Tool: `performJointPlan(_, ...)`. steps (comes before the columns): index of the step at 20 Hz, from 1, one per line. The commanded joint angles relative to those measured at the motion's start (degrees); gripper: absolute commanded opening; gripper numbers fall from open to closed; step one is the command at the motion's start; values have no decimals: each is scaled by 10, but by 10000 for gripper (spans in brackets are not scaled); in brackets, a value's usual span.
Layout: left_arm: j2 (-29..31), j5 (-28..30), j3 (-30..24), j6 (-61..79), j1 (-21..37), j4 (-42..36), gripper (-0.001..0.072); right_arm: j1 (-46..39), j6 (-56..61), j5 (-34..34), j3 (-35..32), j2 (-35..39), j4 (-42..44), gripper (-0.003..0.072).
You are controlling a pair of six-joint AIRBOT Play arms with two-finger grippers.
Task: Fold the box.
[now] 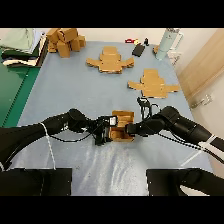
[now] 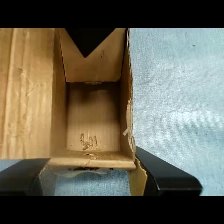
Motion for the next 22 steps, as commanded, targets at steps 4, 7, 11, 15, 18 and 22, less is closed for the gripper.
performJointPlan(4,0,1,1,0,0,0,543,48,145,-37,28,-24,-49,425)
performJointPlan(7,0,1,1,0,0,0,543,66,181,-65,47,-63,-49,426)
performJointPlan(11,0,1,1,0,0,0,543,76,210,-78,83,-112,-53,426)
performJointPlan(15,0,1,1,0,0,0,543,76,223,-109,102,-137,-98,253)
performJointPlan(18,0,1,1,0,0,0,542,76,223,-136,102,-137,-128,4)
performJointPlan(22,0,1,1,0,0,0,543,76,218,-135,102,-137,-128,14)
